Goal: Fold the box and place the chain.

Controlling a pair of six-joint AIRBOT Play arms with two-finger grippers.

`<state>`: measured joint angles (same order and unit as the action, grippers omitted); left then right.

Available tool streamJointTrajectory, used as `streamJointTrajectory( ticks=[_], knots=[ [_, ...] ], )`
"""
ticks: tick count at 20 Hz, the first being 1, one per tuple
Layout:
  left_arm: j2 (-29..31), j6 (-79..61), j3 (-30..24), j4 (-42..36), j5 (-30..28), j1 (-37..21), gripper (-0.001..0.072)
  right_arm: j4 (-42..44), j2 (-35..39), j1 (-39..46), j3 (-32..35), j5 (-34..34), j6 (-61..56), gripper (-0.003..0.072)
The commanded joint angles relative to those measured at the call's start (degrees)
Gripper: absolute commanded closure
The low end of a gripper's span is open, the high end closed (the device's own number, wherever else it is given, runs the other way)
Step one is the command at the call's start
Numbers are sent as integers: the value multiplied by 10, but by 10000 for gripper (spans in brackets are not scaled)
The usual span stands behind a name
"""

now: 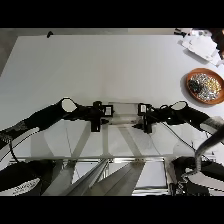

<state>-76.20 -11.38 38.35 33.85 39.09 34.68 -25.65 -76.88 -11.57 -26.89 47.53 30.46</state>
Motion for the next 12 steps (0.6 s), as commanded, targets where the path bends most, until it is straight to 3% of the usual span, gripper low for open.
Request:
streamJointTrajectory(
  ticks=[1,2,5,6,7,8,10,12],
  knots=[
    [-1,-1,0,-21,-28,13,528,0,0,0,0,0,0,384],
    [-2,-1,0,-21,-30,15,571,0,0,0,0,0,0,384],
    [-6,0,0,-29,-33,15,571,0,0,0,0,0,0,384],
    [-10,0,0,-33,-33,15,531,0,0,0,0,0,0,384],
    [-15,0,0,-34,-33,16,418,0,0,0,0,0,0,384],
    [-18,0,0,-34,-34,19,363,0,0,0,0,0,0,384],
    [-22,0,0,-34,-39,24,355,0,0,0,0,0,0,384],
    [-22,0,0,-34,-47,26,290,0,0,0,0,0,0,384]
  ],
)
